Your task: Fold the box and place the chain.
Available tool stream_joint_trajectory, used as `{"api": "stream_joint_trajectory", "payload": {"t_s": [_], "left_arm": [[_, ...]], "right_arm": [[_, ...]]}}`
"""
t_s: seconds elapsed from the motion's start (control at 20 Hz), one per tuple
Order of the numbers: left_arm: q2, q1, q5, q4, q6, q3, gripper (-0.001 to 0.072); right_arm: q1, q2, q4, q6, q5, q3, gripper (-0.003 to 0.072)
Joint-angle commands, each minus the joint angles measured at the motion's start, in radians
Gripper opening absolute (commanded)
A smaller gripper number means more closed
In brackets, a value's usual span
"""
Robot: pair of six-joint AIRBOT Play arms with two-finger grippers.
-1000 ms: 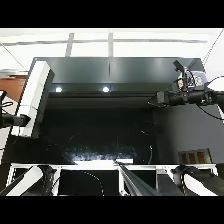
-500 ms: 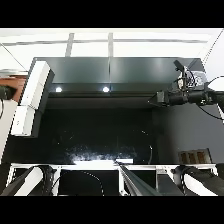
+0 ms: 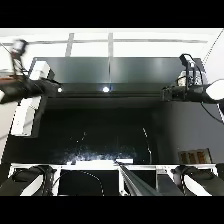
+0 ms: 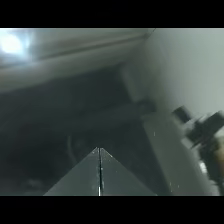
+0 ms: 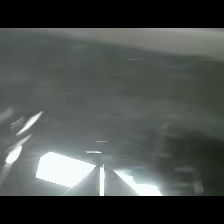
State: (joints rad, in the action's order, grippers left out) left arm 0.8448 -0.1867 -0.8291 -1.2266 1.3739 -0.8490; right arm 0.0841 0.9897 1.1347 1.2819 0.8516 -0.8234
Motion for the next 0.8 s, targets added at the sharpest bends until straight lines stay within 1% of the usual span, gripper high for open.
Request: {"api": "stream_joint_trajectory", "payload": {"t_s": [0.0,0.1,0.15,0.25,0.75], "left_arm": [[-0.070,-0.183,0.124,-0.302,0.333,0.161,0.0033],[-0.108,-0.164,0.150,-0.302,0.333,0.221,0.0034],[-0.122,-0.151,0.169,-0.302,0.333,0.234,0.0034],[-0.132,-0.136,0.174,-0.302,0.333,0.236,0.0034],[-0.127,-0.137,0.166,-0.302,0.333,0.237,0.0034]], "right_arm": [[0.006,-0.083,0.230,0.169,-0.226,0.172,0.0044],[0.005,-0.087,0.275,0.167,-0.214,0.207,0.0044],[0.005,-0.087,0.280,0.167,-0.201,0.207,0.0043],[0.005,-0.087,0.280,0.167,-0.202,0.207,0.0043],[0.005,-0.087,0.280,0.166,-0.202,0.207,0.0043]]}}
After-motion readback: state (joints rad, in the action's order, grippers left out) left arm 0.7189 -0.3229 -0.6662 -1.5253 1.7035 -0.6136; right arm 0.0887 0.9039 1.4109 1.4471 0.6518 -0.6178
